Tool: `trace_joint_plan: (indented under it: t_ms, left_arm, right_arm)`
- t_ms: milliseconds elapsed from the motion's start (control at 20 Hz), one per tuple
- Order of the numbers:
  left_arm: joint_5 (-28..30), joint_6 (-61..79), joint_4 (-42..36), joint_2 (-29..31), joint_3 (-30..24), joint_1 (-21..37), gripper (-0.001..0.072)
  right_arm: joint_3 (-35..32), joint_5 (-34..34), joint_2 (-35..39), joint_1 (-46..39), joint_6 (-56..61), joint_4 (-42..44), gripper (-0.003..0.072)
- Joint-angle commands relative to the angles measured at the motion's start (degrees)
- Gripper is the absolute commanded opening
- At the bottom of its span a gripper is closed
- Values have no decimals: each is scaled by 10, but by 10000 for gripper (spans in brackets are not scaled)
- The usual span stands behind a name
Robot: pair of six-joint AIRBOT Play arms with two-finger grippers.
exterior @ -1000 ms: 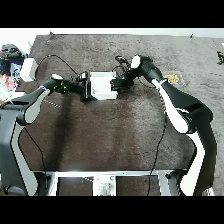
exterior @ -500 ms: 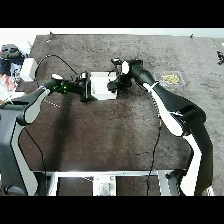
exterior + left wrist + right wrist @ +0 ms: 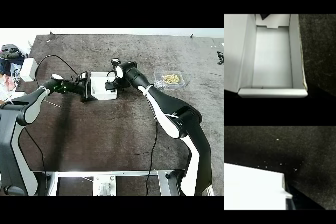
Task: Fold the box and place the chain.
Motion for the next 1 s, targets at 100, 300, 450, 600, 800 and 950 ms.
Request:
trace_joint_plan:
  t_ms: [100, 300, 450, 600, 800, 950]
  left_arm:
    - [0, 0, 0, 0, 0, 1, 458]
    - [0, 0, 0, 0, 0, 1, 458]
    - [0, 0, 0, 0, 0, 1, 459]
    - [0, 0, 0, 0, 0, 1, 458]
    - [0, 0, 0, 0, 0, 1, 458]
    - [0, 0, 0, 0, 0, 1, 459]
  right_arm:
    - [0, 7, -5, 6, 28, -18, 283]
    - [0, -11, -6, 6, 43, -27, 282]
    - [0, -12, -13, 6, 42, -26, 282]
    - [0, 0, -23, 6, 42, -26, 281]
    - [0, 3, -23, 6, 42, -26, 149]
    - [0, 10, -23, 6, 42, -25, 42]
